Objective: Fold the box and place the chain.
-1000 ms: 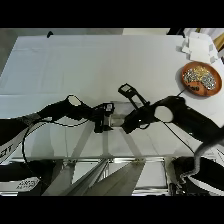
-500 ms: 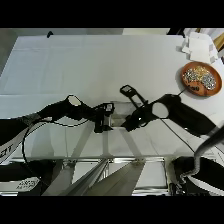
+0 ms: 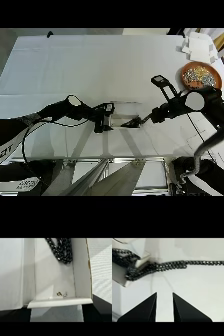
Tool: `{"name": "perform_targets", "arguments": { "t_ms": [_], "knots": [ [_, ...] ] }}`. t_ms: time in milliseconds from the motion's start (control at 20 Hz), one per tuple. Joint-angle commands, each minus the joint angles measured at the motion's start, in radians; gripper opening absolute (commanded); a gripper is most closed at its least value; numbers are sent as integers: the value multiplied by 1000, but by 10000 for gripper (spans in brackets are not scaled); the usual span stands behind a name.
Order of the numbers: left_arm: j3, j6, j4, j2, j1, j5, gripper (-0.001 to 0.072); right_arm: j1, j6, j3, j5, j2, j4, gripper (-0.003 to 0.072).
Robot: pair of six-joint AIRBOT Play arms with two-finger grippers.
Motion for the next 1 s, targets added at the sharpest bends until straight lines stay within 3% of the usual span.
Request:
{"name": "perform_targets", "arguments": {
  "t_ms": [0,150,350,600,750,950],
  "knots": [
    [0,0,0,0,1,0,315,-34,-243,-98,-84,1,8,219],
    [0,0,0,0,1,1,315,-34,-625,-211,-178,0,156,219],
    [0,0,0,0,1,0,315,-34,-1107,-264,-235,0,306,219],
    [0,0,0,0,1,0,315,-34,-1207,-265,-332,-4,346,218],
    [0,0,0,0,1,1,315,-34,-1247,-265,-325,-39,414,175],
    [0,0,0,0,1,1,315,-34,-1262,-265,-296,-77,420,172]
  ]
}}
